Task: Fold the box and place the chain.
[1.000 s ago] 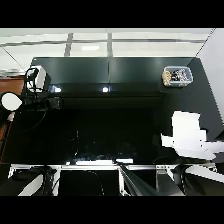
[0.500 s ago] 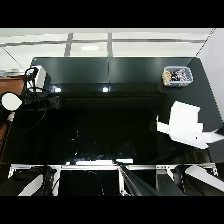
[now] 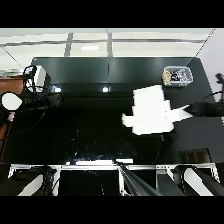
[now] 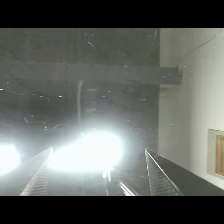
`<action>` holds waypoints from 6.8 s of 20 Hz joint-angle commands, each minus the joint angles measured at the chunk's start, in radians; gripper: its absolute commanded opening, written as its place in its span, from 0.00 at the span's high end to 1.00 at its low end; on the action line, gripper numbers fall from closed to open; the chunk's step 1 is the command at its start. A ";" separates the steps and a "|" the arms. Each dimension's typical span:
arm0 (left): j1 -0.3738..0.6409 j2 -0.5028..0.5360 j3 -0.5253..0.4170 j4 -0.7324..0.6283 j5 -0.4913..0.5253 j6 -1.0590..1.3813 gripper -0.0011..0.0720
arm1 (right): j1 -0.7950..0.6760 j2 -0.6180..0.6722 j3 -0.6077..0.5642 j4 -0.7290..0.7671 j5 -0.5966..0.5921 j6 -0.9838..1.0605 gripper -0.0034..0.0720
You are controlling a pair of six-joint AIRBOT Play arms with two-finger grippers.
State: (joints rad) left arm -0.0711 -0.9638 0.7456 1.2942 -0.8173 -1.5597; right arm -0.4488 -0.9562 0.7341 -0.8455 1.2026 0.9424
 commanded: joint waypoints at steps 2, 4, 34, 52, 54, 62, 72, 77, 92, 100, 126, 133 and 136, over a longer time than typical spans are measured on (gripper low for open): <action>-0.026 -0.007 0.001 -0.096 -0.002 0.023 0.02 | 0.258 0.075 -0.216 0.293 -0.348 0.017 0.94; -0.069 -0.019 0.001 -0.151 0.013 0.088 0.02 | 0.406 0.076 -0.304 0.397 -0.527 0.006 0.94; -0.146 -0.877 0.499 -0.658 -0.723 0.928 0.95 | 0.687 0.077 -0.342 0.388 -0.580 0.007 0.02; -0.336 -0.385 0.127 -0.588 -0.090 1.519 0.95 | 0.500 0.093 -0.017 -0.035 -0.062 -0.383 0.01; -0.360 -0.394 0.127 -0.587 -0.040 1.617 0.95 | 0.511 0.093 -0.022 -0.034 -0.063 -0.484 0.01; -0.428 -0.440 0.128 -0.569 -0.003 1.640 0.95 | 0.785 0.091 -0.236 -0.019 -0.300 -0.694 0.01; -0.427 -0.440 0.128 -0.569 0.001 1.639 0.95 | 0.946 -0.010 -0.315 0.018 -0.471 -0.896 0.01; -0.428 -0.440 0.128 -0.570 0.001 1.639 0.95 | 0.945 -0.062 -0.314 0.174 -0.579 -0.968 0.01; -0.427 -0.440 0.128 -0.570 0.001 1.639 0.95 | 0.888 -0.069 -0.239 0.232 -0.554 -0.985 0.01; -0.427 -0.440 0.128 -0.570 -0.002 1.639 0.95 | 0.808 -0.079 -0.229 0.304 -0.559 -1.089 0.01; -0.427 -0.440 0.128 -0.573 -0.002 1.639 0.95 | 0.769 -0.307 -0.186 0.422 -0.461 -1.334 0.01; -0.427 -0.440 0.128 -0.573 -0.002 1.639 0.95 | 0.825 -0.339 -0.154 0.304 -0.501 -1.218 0.01; -0.428 -0.440 0.128 -0.573 -0.002 1.639 0.95 | 0.826 -0.340 -0.153 0.303 -0.510 -1.207 0.01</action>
State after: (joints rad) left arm -0.4988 -1.4036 0.8734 0.7212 -0.8207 0.0792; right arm 0.3698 -1.2926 0.5777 -0.5240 0.7044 -0.2867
